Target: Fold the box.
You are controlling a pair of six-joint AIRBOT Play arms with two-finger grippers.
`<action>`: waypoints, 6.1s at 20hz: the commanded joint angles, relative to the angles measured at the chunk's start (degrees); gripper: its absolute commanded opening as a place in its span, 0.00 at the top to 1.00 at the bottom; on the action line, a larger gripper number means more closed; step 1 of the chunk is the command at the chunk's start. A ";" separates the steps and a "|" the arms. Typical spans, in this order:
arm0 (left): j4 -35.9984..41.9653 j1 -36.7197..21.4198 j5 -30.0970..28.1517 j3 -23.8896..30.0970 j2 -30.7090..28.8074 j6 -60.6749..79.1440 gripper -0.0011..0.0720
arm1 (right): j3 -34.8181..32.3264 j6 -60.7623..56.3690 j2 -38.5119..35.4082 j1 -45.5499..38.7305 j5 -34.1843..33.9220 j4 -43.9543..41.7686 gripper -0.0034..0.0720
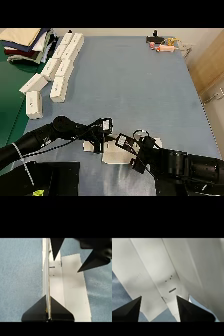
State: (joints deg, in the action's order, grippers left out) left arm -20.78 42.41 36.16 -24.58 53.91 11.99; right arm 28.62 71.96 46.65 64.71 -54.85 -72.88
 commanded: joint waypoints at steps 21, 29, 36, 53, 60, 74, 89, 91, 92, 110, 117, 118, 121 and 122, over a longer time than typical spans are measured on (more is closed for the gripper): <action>-0.02 0.02 -0.02 -0.07 0.04 0.00 0.97 | 0.48 -3.85 -1.46 0.04 -0.44 0.81 0.10; -0.02 0.02 -0.02 -0.07 0.04 0.00 0.97 | 1.64 -4.63 -5.16 -0.13 -5.70 2.71 0.00; -0.02 0.02 -0.02 -0.07 0.04 0.00 0.97 | -4.33 5.86 -7.43 3.78 0.72 -6.97 0.00; 0.00 0.02 0.00 -0.07 0.04 0.00 0.97 | -5.01 -15.63 -6.08 7.06 0.26 12.55 0.00; -0.02 0.00 -0.02 -0.07 0.04 0.00 0.97 | -5.03 -16.85 -8.15 6.86 -2.84 13.88 0.00; -0.02 0.02 0.00 -0.07 0.04 -0.02 0.97 | -5.27 60.02 -9.51 -34.16 7.65 -37.22 0.00; -0.02 0.02 0.00 -0.07 0.04 0.00 0.97 | -5.22 88.41 1.51 -46.82 0.79 -51.84 0.00; -0.02 0.02 -0.02 -0.07 0.04 0.00 0.97 | -5.25 88.41 1.38 -46.82 0.79 -51.76 0.00; -0.02 0.02 -0.02 -0.07 0.04 0.00 0.97 | -5.25 88.41 1.40 -46.82 0.83 -51.84 0.00; -0.02 0.02 0.00 -0.07 0.04 0.00 0.97 | -5.75 99.51 4.76 -46.75 3.76 -53.62 0.01; -0.02 0.02 -0.02 -0.07 0.04 0.00 0.97 | -8.35 99.56 6.88 -46.75 7.34 -54.71 0.02; -0.02 0.00 -0.02 -0.07 0.04 0.00 0.97 | -8.87 99.62 6.88 -46.75 7.87 -54.73 0.07; -0.02 0.02 0.00 -0.07 0.04 0.00 0.97 | -8.98 99.95 6.78 -46.75 8.50 -55.15 0.11; -0.02 0.02 0.00 -0.07 0.04 0.00 0.97 | -8.98 99.95 6.73 -46.75 8.50 -55.47 0.11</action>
State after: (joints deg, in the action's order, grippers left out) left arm -20.78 42.39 36.16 -24.58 53.91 11.97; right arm 20.03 171.94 53.34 17.89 -47.13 -127.92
